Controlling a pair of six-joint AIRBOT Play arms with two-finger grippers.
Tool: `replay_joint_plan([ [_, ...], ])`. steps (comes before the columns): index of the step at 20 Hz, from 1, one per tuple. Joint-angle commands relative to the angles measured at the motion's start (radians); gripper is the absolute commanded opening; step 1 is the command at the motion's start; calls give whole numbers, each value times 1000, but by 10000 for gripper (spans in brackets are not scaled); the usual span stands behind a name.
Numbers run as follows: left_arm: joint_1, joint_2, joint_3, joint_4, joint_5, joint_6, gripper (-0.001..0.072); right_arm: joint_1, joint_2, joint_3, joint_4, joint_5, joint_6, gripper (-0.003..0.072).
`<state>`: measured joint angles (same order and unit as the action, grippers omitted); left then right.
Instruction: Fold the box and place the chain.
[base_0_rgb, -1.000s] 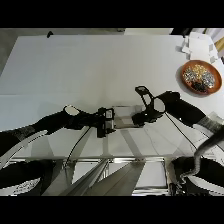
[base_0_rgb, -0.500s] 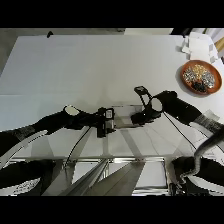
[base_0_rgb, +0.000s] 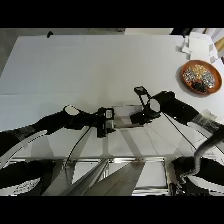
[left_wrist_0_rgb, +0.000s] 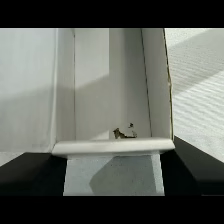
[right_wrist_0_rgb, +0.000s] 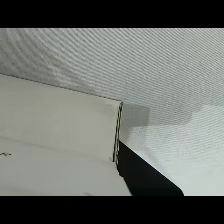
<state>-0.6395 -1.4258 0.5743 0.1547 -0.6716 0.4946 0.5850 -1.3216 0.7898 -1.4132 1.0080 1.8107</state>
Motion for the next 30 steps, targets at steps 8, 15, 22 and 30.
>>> replay_joint_plan([
  [8, 0, 0, 0, 2, 2, 3, 312, 6, -6, -1, 0, -7, -4, 83],
  [15, 0, 0, 0, 2, 2, 3, 312, 6, -5, -1, 0, -5, -13, 293],
  [22, 0, 0, 0, 2, 2, 3, 312, 6, 114, -1, -13, 4, -135, 362],
  [30, 0, 0, 0, 2, 2, 3, 312, -71, 447, 2, -156, 49, -244, 377],
])
